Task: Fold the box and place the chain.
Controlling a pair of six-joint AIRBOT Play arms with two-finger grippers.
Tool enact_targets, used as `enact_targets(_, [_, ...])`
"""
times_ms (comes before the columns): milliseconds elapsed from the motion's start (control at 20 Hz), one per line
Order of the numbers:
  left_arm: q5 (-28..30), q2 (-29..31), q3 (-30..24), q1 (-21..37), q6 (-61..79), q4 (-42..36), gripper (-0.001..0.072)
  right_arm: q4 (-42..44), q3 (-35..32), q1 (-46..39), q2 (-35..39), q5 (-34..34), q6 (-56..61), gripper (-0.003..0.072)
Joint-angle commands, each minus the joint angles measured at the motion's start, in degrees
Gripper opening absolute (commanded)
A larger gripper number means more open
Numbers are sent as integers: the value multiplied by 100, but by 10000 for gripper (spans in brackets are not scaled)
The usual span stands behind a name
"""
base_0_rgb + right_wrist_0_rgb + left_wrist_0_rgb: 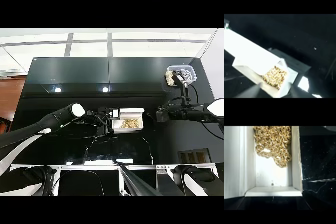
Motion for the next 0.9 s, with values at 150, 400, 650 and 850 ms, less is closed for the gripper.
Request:
enact_targets(150, [4,-4,4,0,0,13,397,844,46,-2,-2,-1086,44,712])
enact_targets(400, [4,-4,4,0,0,13,397,1032,44,15,-586,-1460,-345,704])
enact_targets(650, [4,-4,4,0,0,13,397,977,44,601,-1156,-1309,-2979,704])
enact_targets(850, [2,-4,4,0,0,13,397,313,120,942,-1147,-433,-4374,705])
